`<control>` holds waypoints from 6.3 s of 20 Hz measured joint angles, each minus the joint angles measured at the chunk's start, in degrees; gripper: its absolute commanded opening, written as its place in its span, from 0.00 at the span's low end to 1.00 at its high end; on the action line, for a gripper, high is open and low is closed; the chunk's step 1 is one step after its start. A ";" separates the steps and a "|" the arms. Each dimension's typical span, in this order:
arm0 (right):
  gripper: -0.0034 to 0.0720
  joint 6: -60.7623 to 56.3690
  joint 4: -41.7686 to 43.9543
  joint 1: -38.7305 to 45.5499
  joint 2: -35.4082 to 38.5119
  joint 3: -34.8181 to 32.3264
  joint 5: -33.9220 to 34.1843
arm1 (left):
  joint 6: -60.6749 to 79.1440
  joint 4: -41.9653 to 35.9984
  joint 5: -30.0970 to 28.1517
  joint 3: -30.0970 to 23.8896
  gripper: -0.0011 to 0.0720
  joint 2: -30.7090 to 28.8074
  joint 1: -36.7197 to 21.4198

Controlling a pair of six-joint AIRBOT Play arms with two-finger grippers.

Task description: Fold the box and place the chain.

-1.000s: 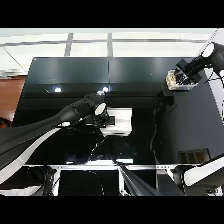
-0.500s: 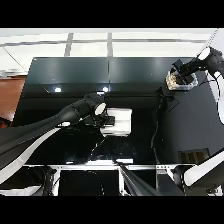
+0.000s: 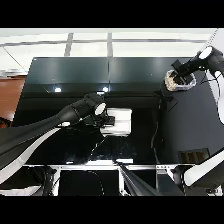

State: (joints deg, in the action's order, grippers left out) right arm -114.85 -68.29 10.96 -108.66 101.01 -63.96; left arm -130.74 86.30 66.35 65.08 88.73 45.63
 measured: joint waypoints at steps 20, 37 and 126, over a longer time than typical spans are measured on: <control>0.06 26.01 6.36 -6.51 44.41 -6.86 -17.90 | 0.11 -0.02 0.17 0.00 0.05 0.00 0.00; 0.06 26.32 20.61 -36.57 54.58 -42.42 -0.55 | 0.26 -0.33 0.26 0.00 0.05 0.00 0.00; 0.92 41.90 9.62 -31.19 44.94 -47.15 12.68 | 155.77 -62.16 -20.74 -25.97 0.67 -10.12 -18.64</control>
State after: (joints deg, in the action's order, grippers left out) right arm -72.95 -58.67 -20.23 -63.72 53.87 -51.29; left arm 25.04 24.14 45.60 39.11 78.61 26.98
